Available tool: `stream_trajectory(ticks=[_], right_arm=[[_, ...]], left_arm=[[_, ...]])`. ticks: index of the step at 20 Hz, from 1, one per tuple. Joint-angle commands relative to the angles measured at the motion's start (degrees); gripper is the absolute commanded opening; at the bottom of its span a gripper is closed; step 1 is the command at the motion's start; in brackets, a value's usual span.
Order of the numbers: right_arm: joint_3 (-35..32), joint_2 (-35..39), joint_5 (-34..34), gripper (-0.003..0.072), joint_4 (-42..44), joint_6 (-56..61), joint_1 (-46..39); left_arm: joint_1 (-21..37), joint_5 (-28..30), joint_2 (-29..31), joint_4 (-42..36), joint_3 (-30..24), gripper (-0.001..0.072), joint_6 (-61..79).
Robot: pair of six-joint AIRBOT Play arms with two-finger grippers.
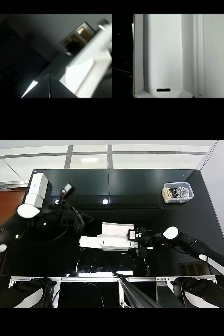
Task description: Fold the box and place the chain.
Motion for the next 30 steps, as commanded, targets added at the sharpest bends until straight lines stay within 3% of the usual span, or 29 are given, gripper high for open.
stream_trajectory(ticks=[1,2,3,4,9,15,16,18,20,26,30], right_arm=[[0.0,-0.02,-0.04,0.0126,0.04,0.04,0.02],[0.0,-0.02,-0.04,0.0126,0.04,0.04,0.02],[0.0,-0.02,-0.04,0.0126,0.04,0.04,0.02],[0.0,-0.02,-0.04,0.0126,0.04,0.04,0.02],[0.0,-0.02,-0.04,0.0126,0.04,0.04,0.02],[0.0,-0.02,-0.07,0.0126,0.04,0.04,0.02],[0.0,-0.02,-0.04,0.0126,0.04,0.04,0.02],[0.0,-0.02,-0.04,0.0126,0.04,0.04,0.02],[0.0,-0.02,-0.04,0.0126,0.04,0.04,0.02],[0.0,-0.02,-0.04,0.0126,0.04,0.04,0.02],[0.0,-0.02,-0.04,0.0126,0.04,0.04,0.02]], left_arm=[[0.9,-3.15,5.7,1.73,-7.02,0.0044,16.63],[0.87,-2.29,5.38,1.73,-8.9,0.0285,22.8],[0.42,-0.92,4.9,1.77,-10.4,0.0644,30.25],[-0.28,0.26,4.24,2.05,-11.34,0.0702,35.58],[-6.45,6.6,-3.48,4.9,-10.69,0.0697,40.61],[-10.36,3.72,-9.9,-0.2,-6.73,0.0691,46.77],[-10.38,3.17,-10.14,-0.24,-6.6,0.061,46.8],[-10.36,1.64,-10.12,-0.28,-6.51,0.0366,46.75],[-10.36,0.81,-10.19,-1.55,-6.51,0.0215,46.73],[-10.56,1.55,-10.82,-8.68,-6.51,0.0216,46.8],[-14.23,5.75,-12.35,-9.86,-5.7,0.0218,46.6]])
